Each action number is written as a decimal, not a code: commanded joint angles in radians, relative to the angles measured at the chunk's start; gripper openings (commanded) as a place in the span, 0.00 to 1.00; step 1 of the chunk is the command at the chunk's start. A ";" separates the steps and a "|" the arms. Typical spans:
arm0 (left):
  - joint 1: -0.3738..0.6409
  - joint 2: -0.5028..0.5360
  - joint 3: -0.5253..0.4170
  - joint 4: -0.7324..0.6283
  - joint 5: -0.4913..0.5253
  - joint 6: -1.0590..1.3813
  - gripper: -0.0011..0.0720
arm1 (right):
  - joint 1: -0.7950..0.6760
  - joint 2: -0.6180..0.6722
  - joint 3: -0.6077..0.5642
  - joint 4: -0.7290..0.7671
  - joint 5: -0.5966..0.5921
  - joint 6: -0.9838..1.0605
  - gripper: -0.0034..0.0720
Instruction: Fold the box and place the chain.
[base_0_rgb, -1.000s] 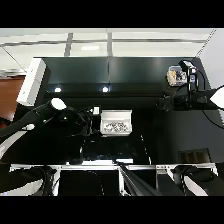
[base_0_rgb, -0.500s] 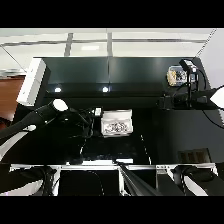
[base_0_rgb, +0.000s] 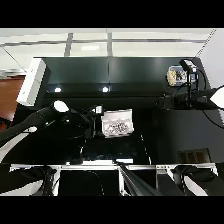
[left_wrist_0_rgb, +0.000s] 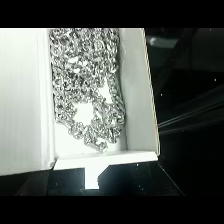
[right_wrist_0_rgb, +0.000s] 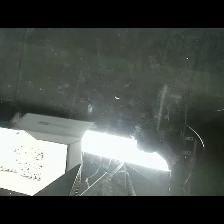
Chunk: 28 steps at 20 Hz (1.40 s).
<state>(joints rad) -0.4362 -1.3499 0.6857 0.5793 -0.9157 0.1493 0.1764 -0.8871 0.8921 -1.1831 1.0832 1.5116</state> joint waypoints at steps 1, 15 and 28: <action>-0.013 0.001 0.000 -0.024 0.046 -0.005 1.00 | 0.000 -0.001 0.000 0.000 0.001 0.001 0.47; -0.013 0.000 0.018 -0.011 0.094 0.060 0.55 | 0.014 -0.216 -0.005 0.370 -0.216 -0.195 0.97; -0.013 0.000 0.018 -0.011 0.092 0.060 0.55 | 0.158 -0.325 0.027 0.438 0.110 -1.047 0.96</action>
<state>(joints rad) -0.4484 -1.3499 0.7029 0.5674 -0.8234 0.2081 0.3283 -1.2148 0.9203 -0.7479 1.1091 0.6125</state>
